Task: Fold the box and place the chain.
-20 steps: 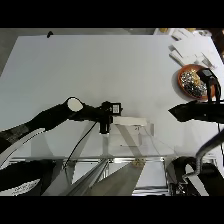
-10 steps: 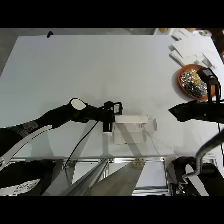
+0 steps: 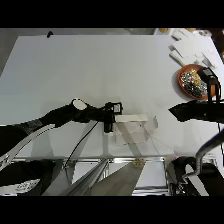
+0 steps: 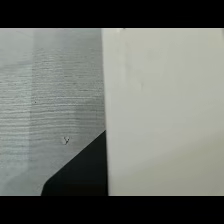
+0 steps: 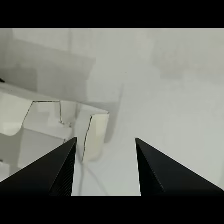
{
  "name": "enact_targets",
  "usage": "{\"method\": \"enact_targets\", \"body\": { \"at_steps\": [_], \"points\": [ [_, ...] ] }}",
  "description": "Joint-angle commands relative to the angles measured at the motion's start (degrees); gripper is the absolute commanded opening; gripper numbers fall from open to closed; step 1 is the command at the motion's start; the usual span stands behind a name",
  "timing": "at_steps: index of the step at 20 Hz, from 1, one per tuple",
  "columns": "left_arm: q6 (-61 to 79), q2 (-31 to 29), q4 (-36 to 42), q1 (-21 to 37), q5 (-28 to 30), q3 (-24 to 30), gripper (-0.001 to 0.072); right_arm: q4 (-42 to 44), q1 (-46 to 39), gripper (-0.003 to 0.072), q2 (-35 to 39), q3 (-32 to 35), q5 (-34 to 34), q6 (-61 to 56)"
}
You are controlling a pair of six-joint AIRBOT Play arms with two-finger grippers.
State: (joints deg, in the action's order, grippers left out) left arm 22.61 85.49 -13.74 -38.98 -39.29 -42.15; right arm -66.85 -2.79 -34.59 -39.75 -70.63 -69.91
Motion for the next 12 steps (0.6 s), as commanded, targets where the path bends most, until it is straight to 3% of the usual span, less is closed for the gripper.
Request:
{"method": "enact_targets", "body": {
  "at_steps": [1, 9, 12],
  "points": [
    [0.1, 0.1, -0.2, 0.0, 0.1, 0.0, 0.0007, 0.0, 0.0, 0.0408, 0.0, 0.0, -0.1, 0.4],
    [0.0, 0.0, -0.4, 0.0, 0.0, -0.4, 0.0006, 0.0, 0.1, 0.0401, 0.0, 0.0, -0.2, 1.0],
    [-4.0, 0.3, -7.8, 0.4, -2.5, -3.8, 0.0005, -3.8, 2.2, 0.0314, -0.2, 0.0, -1.3, 1.0]
  ]
}}
